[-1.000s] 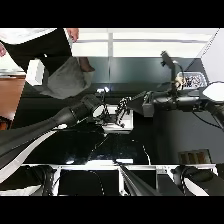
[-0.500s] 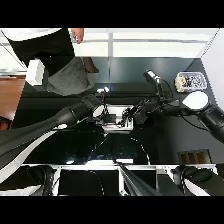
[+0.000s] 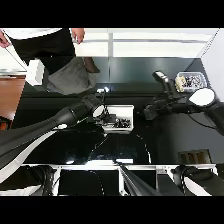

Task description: Fold the box and place the chain.

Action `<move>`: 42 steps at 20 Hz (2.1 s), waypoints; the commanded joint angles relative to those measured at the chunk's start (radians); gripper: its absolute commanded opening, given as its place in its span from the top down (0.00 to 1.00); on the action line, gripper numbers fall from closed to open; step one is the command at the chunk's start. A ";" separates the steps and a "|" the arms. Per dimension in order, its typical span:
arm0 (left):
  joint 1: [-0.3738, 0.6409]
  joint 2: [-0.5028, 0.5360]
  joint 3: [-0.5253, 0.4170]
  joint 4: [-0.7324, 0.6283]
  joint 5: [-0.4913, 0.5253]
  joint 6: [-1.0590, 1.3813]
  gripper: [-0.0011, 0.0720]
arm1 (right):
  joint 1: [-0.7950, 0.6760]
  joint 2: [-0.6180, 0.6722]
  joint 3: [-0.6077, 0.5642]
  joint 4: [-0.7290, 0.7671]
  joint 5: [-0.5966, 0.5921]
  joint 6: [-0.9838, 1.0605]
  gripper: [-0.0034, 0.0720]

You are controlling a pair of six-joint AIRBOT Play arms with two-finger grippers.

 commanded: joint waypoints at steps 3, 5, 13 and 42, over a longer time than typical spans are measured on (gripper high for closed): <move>0.000 -0.001 0.000 0.000 -0.003 0.001 0.95 | -0.199 0.011 -0.029 -0.147 0.102 0.035 0.60; 0.000 -0.002 0.000 0.001 -0.034 0.002 0.95 | -0.199 0.011 -0.031 -0.106 0.077 0.036 0.60; -0.031 0.100 0.060 0.099 -0.045 0.055 0.27 | -0.198 0.011 -0.031 -0.044 0.079 0.036 0.60; 0.423 0.128 -0.387 -0.883 0.162 2.509 0.01 | -0.198 0.011 -0.031 -0.045 0.084 0.031 0.60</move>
